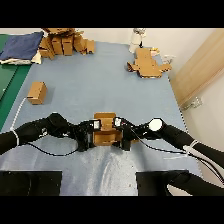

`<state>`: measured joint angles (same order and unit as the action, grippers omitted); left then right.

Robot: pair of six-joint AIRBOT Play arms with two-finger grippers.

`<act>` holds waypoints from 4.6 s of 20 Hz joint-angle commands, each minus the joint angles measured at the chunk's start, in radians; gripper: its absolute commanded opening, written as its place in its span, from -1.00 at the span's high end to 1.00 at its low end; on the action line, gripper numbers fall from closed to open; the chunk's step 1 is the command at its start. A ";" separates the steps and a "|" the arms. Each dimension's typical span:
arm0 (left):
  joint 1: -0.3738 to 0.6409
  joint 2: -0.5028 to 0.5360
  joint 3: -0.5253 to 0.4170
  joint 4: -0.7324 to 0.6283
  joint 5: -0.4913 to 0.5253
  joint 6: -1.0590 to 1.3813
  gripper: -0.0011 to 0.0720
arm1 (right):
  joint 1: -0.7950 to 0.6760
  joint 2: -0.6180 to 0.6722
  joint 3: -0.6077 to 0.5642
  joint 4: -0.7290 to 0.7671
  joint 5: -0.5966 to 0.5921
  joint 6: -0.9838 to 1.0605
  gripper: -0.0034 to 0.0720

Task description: Fold the box.

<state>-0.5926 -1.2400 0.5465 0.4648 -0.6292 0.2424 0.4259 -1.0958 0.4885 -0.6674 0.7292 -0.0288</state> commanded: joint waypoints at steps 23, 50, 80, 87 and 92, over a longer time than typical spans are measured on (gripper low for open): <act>0.000 0.000 0.001 0.004 0.001 0.001 0.13 | 0.006 0.048 0.000 -0.096 0.045 0.148 -1.00; 0.000 0.000 0.001 0.003 0.001 0.000 0.13 | 0.005 0.220 0.248 -0.607 0.240 1.410 0.90; 0.000 0.000 0.001 0.003 -0.002 0.000 0.14 | -0.188 -0.364 0.246 0.255 0.234 0.788 0.91; 0.000 0.000 0.001 0.003 -0.002 0.000 0.14 | -0.240 -0.257 0.250 0.171 0.235 0.782 0.91; 0.000 0.000 0.001 0.003 -0.001 0.000 0.14 | -0.367 0.045 0.250 -0.084 0.263 0.842 0.90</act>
<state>-0.5926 -1.2400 0.5472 0.4679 -0.6312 0.2428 0.1131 -1.1984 0.7376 -0.5980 0.9710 0.7898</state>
